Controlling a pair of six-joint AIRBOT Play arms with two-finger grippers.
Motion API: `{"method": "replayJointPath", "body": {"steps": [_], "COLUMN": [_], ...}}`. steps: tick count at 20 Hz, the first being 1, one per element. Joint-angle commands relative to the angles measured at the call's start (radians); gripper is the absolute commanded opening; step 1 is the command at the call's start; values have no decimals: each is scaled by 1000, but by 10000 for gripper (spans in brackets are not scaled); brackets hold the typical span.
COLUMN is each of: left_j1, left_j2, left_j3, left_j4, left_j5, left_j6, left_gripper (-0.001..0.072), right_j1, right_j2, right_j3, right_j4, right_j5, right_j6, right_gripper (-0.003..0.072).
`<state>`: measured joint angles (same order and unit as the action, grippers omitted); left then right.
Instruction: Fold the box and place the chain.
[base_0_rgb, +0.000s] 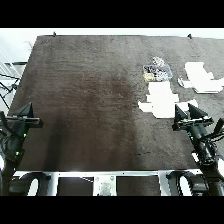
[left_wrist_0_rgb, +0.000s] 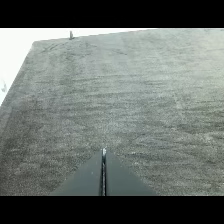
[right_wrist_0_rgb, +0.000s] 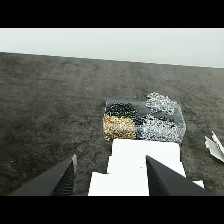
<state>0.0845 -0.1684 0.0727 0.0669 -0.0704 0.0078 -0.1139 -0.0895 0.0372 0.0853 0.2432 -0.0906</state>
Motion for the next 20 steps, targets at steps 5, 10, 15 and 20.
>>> {"method": "replayJointPath", "body": {"steps": [5, 10, 15, 20], "left_j1": [0, 0, 0, 0], "left_j2": [1, 1, 1, 1], "left_j3": [0, 0, 0, 0], "left_j4": [0, 0, 0, 0], "left_j5": [0, 0, 0, 0], "left_j6": [0, 0, 0, 0], "left_gripper": [20, 20, 20, 20], "right_j1": [0, 0, -77, -346], "right_j2": [0, -137, -574, -1001], "right_j3": [5, 125, 410, 690], "right_j4": [2, 1, 1, -197], "right_j5": [-18, -218, -219, 224], "right_j6": [5, 35, 34, 325], "right_gripper": [462, 473, 474, 474]}}
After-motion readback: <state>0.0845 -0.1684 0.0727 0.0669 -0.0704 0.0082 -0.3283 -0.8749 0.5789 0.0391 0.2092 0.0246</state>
